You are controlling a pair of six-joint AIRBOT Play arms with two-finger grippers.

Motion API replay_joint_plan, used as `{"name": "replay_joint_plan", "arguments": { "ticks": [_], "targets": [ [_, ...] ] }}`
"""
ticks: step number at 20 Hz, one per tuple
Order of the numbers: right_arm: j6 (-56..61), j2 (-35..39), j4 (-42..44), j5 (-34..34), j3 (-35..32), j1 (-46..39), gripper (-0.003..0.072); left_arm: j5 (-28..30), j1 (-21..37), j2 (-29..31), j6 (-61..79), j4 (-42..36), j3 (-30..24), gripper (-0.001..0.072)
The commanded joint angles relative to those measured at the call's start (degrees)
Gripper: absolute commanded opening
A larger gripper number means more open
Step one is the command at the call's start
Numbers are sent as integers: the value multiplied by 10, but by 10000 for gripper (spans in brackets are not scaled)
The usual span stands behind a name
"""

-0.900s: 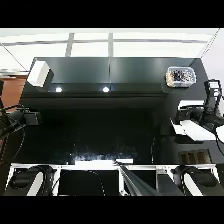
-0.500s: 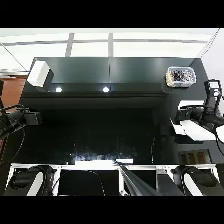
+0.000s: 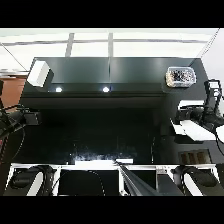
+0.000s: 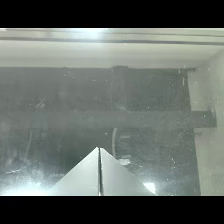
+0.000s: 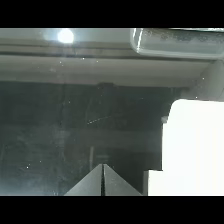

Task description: Fold the box and place the chain.

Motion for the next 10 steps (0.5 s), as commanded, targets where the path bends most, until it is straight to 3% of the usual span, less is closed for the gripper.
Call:
{"name": "replay_joint_plan", "arguments": {
  "ticks": [1, 5, 9, 10],
  "targets": [
    [0, 0, 3, -40, 0, 0, 4, 45, 0, 0, 0, -1, 0, 27],
    [0, 0, 125, -153, 0, 0, 4, 139, 0, -3, 0, -36, -1, 27],
    [8, -45, 61, -329, 8, -45, 43, 229, 0, -36, 0, -136, -3, 27],
    [28, -85, 61, -305, 34, -95, 292, 247, 0, -47, 0, -164, -3, 27]
  ]
}}
